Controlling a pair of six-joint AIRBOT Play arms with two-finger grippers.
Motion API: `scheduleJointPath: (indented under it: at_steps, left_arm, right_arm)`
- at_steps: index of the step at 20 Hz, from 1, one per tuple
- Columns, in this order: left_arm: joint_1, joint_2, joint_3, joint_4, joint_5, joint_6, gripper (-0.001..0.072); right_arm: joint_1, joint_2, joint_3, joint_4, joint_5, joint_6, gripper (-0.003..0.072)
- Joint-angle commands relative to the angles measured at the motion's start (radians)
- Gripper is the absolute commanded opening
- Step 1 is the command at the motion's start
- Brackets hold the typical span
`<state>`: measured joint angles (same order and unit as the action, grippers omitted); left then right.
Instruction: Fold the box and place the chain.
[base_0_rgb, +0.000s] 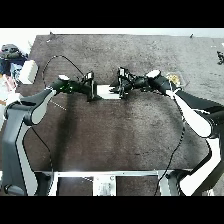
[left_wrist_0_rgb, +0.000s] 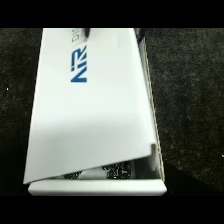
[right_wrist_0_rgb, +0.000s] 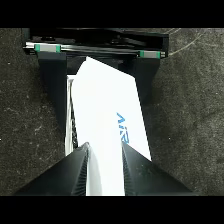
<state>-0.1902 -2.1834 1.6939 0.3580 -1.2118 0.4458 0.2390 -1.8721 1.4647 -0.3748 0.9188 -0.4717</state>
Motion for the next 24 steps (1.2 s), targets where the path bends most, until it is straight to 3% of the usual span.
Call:
scheduleJointPath:
  at_steps: [1, 17, 18, 19, 24]
  left_arm:
    - [0.0, 0.0, 0.0, 0.0, 0.0, 0.0, 0.0174]
    - [0.0, 0.0, 0.0, 0.0, 0.0, 0.0, 0.0174]
    - [0.0, 0.0, 0.0, 0.0, 0.0, 0.0, 0.0174]
    - [0.0, 0.0, 0.0, 0.0, 0.0, 0.0, 0.0174]
    - [0.0, 0.0, 0.0, 0.0, 0.0, 0.0, 0.0174]
  right_arm:
    - [0.001, 0.0, 0.0, 0.021, -0.027, 0.002, 0.0212]
    - [0.007, 0.0, -0.043, -0.034, -0.002, 0.051, 0.0209]
    - [0.006, 0.0, -0.043, -0.043, 0.025, 0.071, 0.0108]
    - [0.006, 0.0, -0.043, -0.049, 0.052, 0.087, 0.0082]
    - [0.006, -0.008, -0.043, -0.129, 0.089, 0.186, 0.0083]
